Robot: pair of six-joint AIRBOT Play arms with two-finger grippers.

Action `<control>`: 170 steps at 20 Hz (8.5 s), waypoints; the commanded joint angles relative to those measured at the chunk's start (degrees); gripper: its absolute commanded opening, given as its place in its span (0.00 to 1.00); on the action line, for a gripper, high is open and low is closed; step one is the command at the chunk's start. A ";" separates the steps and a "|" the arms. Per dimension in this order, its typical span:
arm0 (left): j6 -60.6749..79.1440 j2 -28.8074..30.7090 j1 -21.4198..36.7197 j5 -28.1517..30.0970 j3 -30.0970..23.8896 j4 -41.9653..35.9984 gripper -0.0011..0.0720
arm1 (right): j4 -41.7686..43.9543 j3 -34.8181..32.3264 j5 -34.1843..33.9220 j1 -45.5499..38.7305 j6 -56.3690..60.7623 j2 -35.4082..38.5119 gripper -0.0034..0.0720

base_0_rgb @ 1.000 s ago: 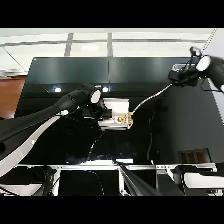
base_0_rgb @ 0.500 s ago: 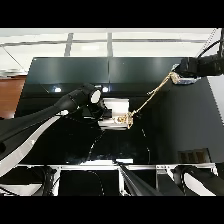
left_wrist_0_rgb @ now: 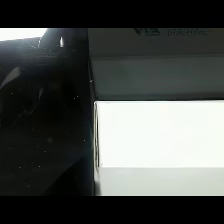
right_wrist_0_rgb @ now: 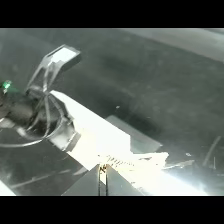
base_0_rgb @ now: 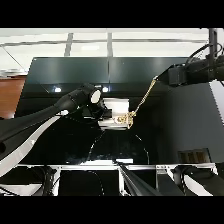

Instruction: Fold the box and place the chain.

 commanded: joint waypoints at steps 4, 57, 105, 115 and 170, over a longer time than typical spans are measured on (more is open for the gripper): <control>0.00 -0.02 0.04 0.04 0.04 0.02 0.06 | 3.65 0.00 -0.63 5.38 -0.72 -3.10 0.06; 0.00 -0.02 0.04 0.04 0.04 0.00 0.06 | 19.91 -39.52 -41.35 11.17 -94.51 -17.88 0.16; 0.74 12.81 -4.66 -3.61 0.11 9.84 0.75 | 24.63 -38.86 -17.70 -2.64 -38.23 6.29 0.60; 58.16 25.97 17.68 23.82 -30.80 -31.74 0.75 | 21.46 -38.86 -18.03 -2.64 -36.02 6.29 0.60; 128.91 9.70 17.31 16.48 -25.79 -47.34 0.99 | 21.40 -39.28 -19.82 -2.62 -32.26 6.27 0.60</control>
